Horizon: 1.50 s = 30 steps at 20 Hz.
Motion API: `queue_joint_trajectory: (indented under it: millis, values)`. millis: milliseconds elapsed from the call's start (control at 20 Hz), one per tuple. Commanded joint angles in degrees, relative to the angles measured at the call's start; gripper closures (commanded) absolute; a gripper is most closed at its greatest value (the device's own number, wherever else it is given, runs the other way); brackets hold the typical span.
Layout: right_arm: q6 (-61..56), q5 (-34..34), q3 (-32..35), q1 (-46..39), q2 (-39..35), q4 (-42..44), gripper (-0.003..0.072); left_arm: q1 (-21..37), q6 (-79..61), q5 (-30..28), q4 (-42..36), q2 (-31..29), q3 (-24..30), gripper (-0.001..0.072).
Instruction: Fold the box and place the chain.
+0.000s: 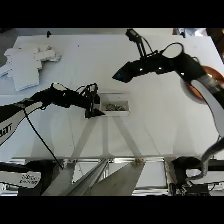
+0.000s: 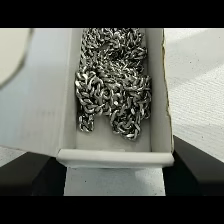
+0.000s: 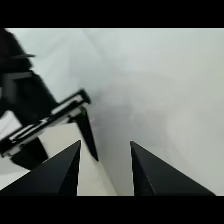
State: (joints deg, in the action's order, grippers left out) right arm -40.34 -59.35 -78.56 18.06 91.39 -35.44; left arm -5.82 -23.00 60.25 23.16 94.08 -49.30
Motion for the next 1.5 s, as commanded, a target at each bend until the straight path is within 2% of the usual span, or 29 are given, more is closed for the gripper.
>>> queue_joint_trajectory:
  millis: [0, 50, 300, 450, 550, 600, 650, 850, 1250, 1300, 1350, 1450]
  values:
    - [-4.1, -3.7, -2.0, -0.2, 7.0, -1.5, 0.0374, 0.0, 0.0, 0.0, 0.0, 0.0, 0.0, 0.0356]
    - [-2.7, -5.4, -2.0, -0.2, 7.8, -2.0, 0.04, 0.0, 0.0, 0.0, 0.0, 0.0, 0.0, 0.0356]
    - [4.3, -19.1, -2.0, -0.2, 8.2, -2.3, 0.0402, 0.0, 0.0, 0.0, 0.0, 0.0, 0.0, 0.0356]
    - [6.0, -22.7, -2.0, -0.2, 7.6, -2.3, 0.0402, 0.0, 0.0, 0.0, 0.0, 0.0, 0.0, 0.0356]
    - [11.2, -22.8, -2.0, 0.0, 6.5, -2.4, 0.0415, 0.0, 0.0, 0.0, 0.0, 0.0, 0.0, 0.0356]
    - [14.2, -22.7, -2.0, 0.2, 5.7, -3.4, 0.0474, 0.0, 0.0, 0.0, 0.0, 0.0, 0.0, 0.0356]
    - [17.2, -22.1, -2.0, 0.7, 4.9, -5.9, 0.0495, 0.0, 0.0, 0.0, 0.0, 0.0, 0.0, 0.0356]
    - [18.6, -17.0, -2.0, 4.1, 2.7, -17.9, 0.0444, 0.0, 0.0, 0.0, 0.0, 0.0, 0.0, 0.0356]
    - [14.6, -14.8, -2.0, 10.7, 2.4, -25.5, 0.0475, 0.0, 0.0, 0.0, 0.0, 0.0, 0.0, 0.0356]
    - [13.7, -14.7, -2.0, 11.5, 2.4, -26.4, 0.0524, 0.0, 0.0, 0.0, 0.0, 0.0, 0.0, 0.0356]
    - [13.4, -14.8, -2.0, 12.0, 2.4, -27.0, 0.0605, 0.0, 0.0, 0.0, 0.0, 0.0, 0.0, 0.0356]
    - [11.7, -14.7, -2.0, 13.1, 2.4, -27.8, 0.0607, 0.0, 0.0, 0.0, 0.0, 0.0, 0.0, 0.0356]
